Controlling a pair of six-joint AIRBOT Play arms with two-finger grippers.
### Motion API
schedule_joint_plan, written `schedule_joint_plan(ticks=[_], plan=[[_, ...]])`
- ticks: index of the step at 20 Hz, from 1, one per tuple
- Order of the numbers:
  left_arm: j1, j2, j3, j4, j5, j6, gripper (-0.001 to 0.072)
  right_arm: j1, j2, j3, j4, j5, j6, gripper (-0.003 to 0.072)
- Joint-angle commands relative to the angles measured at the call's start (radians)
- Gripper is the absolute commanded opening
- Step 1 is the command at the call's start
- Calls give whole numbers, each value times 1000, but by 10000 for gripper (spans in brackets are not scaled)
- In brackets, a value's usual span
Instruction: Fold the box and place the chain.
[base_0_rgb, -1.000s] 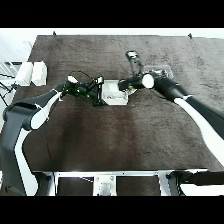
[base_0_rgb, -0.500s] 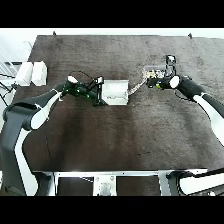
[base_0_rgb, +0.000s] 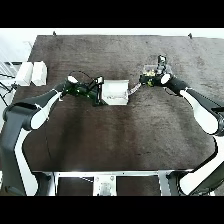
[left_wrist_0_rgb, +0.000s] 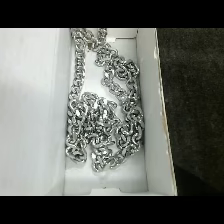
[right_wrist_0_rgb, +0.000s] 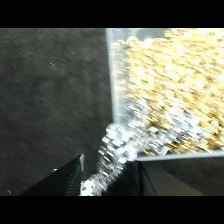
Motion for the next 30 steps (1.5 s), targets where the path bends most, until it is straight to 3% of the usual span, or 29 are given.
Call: schedule_joint_plan(ticks=[1, 3, 4, 8, 14, 19, 24, 30], plan=[[0, 0, 0, 0, 0, 0, 471, 2, -26, 29, 34, -2, -16, 321], [0, 0, 0, 0, 0, 0, 471, -3, -26, 29, 34, -3, -29, 29], [0, 0, 0, 0, 0, 0, 471, -3, -26, 29, 31, -3, -31, 12], [0, 0, 0, 0, 0, 0, 471, -1, 56, 28, -2, 124, -31, 10], [0, 0, 0, 0, 0, 0, 471, 22, 374, 28, -67, 322, -92, 10], [0, 0, 0, 0, 0, 0, 471, 52, 558, 28, -76, 348, -111, 10], [0, 0, 0, 0, 0, 0, 471, 138, 639, 28, -74, 401, -142, 11], [0, 0, 0, 0, 0, 0, 471, 277, 639, -2, -75, 407, -154, 11]])
